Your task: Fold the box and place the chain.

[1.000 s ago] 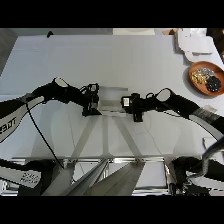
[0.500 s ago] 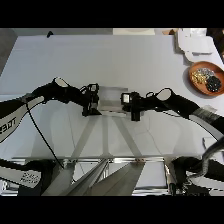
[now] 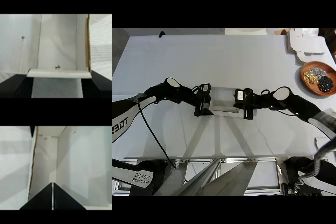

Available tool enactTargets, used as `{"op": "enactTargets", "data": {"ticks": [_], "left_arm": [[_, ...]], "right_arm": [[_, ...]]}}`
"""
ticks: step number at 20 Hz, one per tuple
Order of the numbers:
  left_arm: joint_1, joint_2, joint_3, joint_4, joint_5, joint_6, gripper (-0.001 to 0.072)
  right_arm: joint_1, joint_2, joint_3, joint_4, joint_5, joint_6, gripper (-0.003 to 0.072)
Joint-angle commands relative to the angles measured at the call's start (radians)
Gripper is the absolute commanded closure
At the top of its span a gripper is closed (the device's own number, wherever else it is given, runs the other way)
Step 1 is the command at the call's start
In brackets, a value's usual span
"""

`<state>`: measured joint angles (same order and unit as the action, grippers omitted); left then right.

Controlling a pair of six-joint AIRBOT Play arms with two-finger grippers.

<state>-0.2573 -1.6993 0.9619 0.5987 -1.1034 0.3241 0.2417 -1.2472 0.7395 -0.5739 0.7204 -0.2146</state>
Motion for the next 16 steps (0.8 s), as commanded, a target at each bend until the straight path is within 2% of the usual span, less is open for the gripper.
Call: {"op": "enactTargets", "data": {"ticks": [1,3,6,10,13,16], "left_arm": [[0.000,0.001,0.000,0.001,0.000,0.001,0.0448],[0.000,0.001,0.000,0.001,0.000,0.001,0.0448],[0.000,0.001,0.000,0.001,0.000,0.001,0.0448],[0.000,0.001,0.000,0.001,0.000,0.001,0.0448],[0.000,0.001,0.000,0.001,0.000,0.001,0.0448],[0.000,0.001,0.000,0.001,0.000,0.001,0.0448]], "right_arm": [[0.000,0.112,0.000,-0.033,-0.007,0.147,0.0671],[-0.010,0.191,0.000,-0.101,-0.040,0.325,0.0671],[-0.078,0.275,0.000,-0.258,-0.086,0.741,0.0672],[-0.212,0.268,0.000,-0.517,0.028,1.279,0.0672],[-0.294,0.218,-0.008,-0.543,0.140,1.412,0.0677],[-0.312,0.171,-0.039,-0.508,0.151,1.422,0.0679]]}}
